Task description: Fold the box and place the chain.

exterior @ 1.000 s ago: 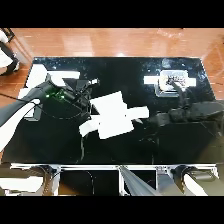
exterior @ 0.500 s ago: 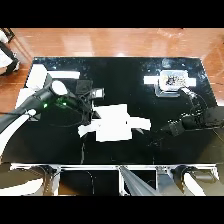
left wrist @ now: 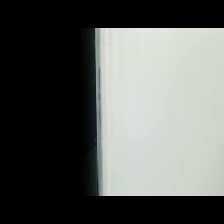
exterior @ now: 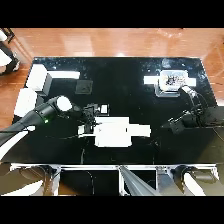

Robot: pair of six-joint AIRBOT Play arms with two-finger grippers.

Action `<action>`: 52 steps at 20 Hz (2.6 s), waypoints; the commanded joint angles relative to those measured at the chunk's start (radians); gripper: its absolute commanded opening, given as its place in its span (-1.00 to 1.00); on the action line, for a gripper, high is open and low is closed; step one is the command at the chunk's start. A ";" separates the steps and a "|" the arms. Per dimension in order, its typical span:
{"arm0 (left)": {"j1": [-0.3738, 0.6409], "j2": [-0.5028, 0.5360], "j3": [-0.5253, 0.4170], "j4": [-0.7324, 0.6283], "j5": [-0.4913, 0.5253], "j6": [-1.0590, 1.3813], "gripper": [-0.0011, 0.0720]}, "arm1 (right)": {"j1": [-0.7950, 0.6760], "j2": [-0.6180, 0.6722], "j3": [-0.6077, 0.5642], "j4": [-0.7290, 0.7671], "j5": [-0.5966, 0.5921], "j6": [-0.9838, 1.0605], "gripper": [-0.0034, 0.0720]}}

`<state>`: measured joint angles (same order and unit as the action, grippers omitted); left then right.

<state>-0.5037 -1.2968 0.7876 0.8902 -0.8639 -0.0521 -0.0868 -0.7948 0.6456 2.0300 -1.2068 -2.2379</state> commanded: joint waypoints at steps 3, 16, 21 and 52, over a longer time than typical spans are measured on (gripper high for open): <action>-0.012 0.000 -0.005 0.039 0.080 0.022 -0.92 | 0.030 0.000 0.001 0.061 0.077 -0.116 0.88; -0.012 0.000 -0.005 0.040 0.088 0.019 -0.92 | 0.437 -0.006 -0.038 0.063 0.307 -0.476 0.88; -0.012 0.000 -0.005 0.040 0.087 0.019 -0.92 | 0.505 -0.013 -0.129 0.086 0.313 -0.536 0.88; -0.012 -0.010 -0.005 0.040 0.088 0.019 -0.92 | 0.754 -0.166 -0.203 0.131 0.586 -0.749 0.87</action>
<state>-0.5156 -1.3056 0.7822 0.9306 -0.7765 -0.0334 0.6651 -0.9600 0.4435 2.1639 -0.6308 -2.9883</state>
